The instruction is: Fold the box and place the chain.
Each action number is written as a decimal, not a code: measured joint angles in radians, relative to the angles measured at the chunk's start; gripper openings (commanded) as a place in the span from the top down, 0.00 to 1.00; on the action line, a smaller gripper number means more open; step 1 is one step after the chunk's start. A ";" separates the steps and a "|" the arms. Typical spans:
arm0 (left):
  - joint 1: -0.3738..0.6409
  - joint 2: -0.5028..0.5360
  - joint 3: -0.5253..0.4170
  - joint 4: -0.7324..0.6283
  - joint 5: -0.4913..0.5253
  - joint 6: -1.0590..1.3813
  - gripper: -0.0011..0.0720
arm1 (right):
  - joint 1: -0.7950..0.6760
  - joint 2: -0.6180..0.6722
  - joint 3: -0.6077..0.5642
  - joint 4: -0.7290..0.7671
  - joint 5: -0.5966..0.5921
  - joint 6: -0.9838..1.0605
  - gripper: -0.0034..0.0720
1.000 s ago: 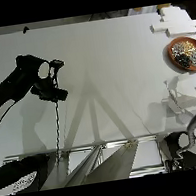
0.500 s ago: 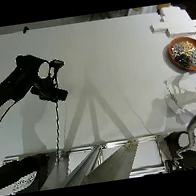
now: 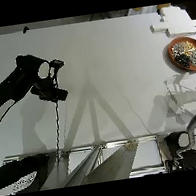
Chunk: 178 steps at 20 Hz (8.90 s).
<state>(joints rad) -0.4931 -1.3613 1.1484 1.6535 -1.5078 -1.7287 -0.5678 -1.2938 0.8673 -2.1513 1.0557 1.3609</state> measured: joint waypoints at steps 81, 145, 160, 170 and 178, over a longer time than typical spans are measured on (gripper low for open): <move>-0.053 -0.221 -0.142 -1.060 0.460 1.601 0.98 | 0.792 0.661 -0.364 0.974 -0.130 0.070 0.55; -0.119 -0.199 -0.142 -0.782 0.636 1.488 0.97 | 1.195 0.577 -0.583 0.982 -0.322 -1.073 0.05; -0.119 -0.199 -0.142 -0.782 0.638 1.487 0.97 | 1.096 0.480 -0.515 1.007 -0.514 -1.152 0.05; -0.119 -0.199 -0.142 -0.782 0.637 1.488 0.97 | 0.885 0.306 -0.401 1.335 -0.333 -1.460 0.05; -0.119 -0.199 -0.142 -0.782 0.636 1.488 0.97 | 0.794 0.230 -0.359 1.416 -0.229 -1.561 0.05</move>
<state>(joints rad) -0.6121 -1.5604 1.0069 0.8719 -0.8715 -0.2405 0.2264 -1.0637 0.5087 -0.7349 0.8265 -0.2001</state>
